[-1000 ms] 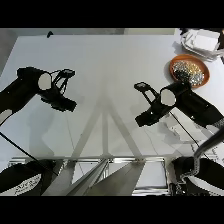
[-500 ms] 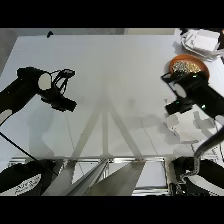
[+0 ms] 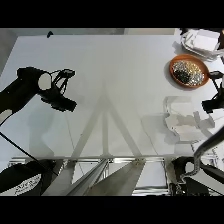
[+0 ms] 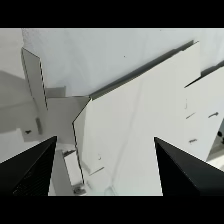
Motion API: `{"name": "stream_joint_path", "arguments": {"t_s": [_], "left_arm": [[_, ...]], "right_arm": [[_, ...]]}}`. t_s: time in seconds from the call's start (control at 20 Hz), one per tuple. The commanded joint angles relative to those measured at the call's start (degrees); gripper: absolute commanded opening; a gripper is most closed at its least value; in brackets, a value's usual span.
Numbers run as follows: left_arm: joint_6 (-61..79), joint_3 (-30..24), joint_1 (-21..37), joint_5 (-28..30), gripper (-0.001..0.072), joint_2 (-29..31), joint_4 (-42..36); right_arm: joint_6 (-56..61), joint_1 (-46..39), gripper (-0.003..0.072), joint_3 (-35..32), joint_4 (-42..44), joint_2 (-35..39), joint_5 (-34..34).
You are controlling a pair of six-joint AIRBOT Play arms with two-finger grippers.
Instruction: Fold the box and place the chain.
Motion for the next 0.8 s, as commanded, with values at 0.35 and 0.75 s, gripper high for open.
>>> {"name": "stream_joint_path", "arguments": {"t_s": [0.35, 0.75], "left_arm": [[0.02, 0.00, -0.02, 0.04, 0.0009, -0.04, 0.02], [0.04, 0.00, -0.04, 0.02, 0.0009, -0.04, 0.00]], "right_arm": [[-3.48, -2.32, 0.0432, 0.04, -0.04, -8.00, 4.46], [-2.86, -2.29, 0.0011, 0.02, 0.37, -11.78, 8.87]]}}
